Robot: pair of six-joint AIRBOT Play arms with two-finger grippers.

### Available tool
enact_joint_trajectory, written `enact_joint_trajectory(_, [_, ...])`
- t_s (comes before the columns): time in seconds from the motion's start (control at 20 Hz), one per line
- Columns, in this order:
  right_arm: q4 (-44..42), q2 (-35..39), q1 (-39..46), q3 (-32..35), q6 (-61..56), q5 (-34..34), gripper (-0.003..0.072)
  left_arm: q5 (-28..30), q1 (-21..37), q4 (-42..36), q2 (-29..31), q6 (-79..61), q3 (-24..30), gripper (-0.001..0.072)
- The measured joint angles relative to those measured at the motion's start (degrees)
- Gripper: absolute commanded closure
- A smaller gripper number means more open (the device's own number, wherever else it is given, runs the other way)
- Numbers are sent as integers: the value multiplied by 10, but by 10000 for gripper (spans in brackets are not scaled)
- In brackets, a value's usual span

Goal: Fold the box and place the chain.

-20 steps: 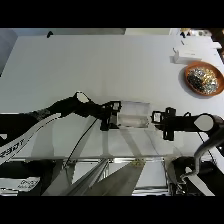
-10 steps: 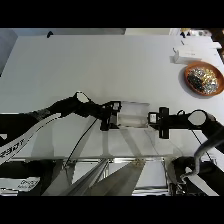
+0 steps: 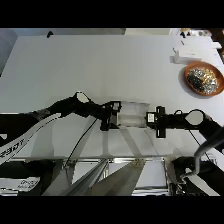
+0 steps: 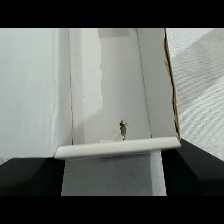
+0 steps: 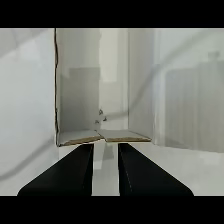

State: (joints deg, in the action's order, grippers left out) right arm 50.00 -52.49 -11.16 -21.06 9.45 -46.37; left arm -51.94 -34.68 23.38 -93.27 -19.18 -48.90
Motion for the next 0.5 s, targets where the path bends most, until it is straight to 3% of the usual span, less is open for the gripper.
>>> enact_joint_trajectory(0.3, [-48,-18,-4,1,1,9,461,0,0,0,0,0,0,537])
enact_joint_trajectory(0.4, [-62,-23,-12,1,5,11,377,-1,0,0,0,0,0,537])
enact_joint_trajectory(0.5, [-72,-29,-21,1,9,11,198,-1,0,0,0,0,0,537])
